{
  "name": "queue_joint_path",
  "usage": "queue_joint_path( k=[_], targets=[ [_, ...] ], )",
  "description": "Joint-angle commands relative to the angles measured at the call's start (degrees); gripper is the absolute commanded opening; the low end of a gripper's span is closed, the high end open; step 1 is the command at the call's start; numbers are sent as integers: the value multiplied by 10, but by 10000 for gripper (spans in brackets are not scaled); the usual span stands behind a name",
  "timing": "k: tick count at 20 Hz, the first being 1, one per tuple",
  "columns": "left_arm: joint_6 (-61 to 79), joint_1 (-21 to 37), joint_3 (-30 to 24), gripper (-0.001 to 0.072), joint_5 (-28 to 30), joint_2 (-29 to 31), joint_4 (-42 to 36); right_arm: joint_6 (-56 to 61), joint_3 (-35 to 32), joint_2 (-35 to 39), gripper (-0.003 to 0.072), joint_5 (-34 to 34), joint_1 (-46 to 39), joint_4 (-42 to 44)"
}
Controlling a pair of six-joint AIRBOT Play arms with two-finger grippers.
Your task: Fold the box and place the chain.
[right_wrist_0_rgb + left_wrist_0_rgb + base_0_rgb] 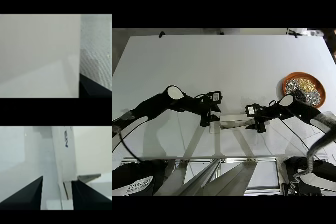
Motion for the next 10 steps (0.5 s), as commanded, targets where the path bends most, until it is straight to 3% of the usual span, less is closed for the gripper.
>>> queue_joint_path(
  k=[1, 2, 3, 4, 5, 7, 10],
  targets=[
    [-106, 0, 0, 382, -20, 71, 109, 0, 0, 0, 425, -1, 1, 1],
    [-134, 0, 0, 376, -43, 90, 118, 0, 0, 0, 425, -1, 1, 1],
    [-151, 0, 0, 273, -73, 104, 114, 0, 0, 0, 425, -1, 1, 1],
    [-148, -2, 0, 80, -118, 113, 96, 0, 0, 0, 425, -1, 1, 0],
    [-134, -6, 0, 6, -160, 115, 68, 0, 0, 0, 425, -1, 1, 1],
    [-114, -25, 0, 6, -200, 108, 3, 0, 0, 0, 425, -1, 1, 0],
    [-79, -76, 0, 9, -117, 85, -78, 0, 0, 0, 425, -1, 1, 1]
  ],
)
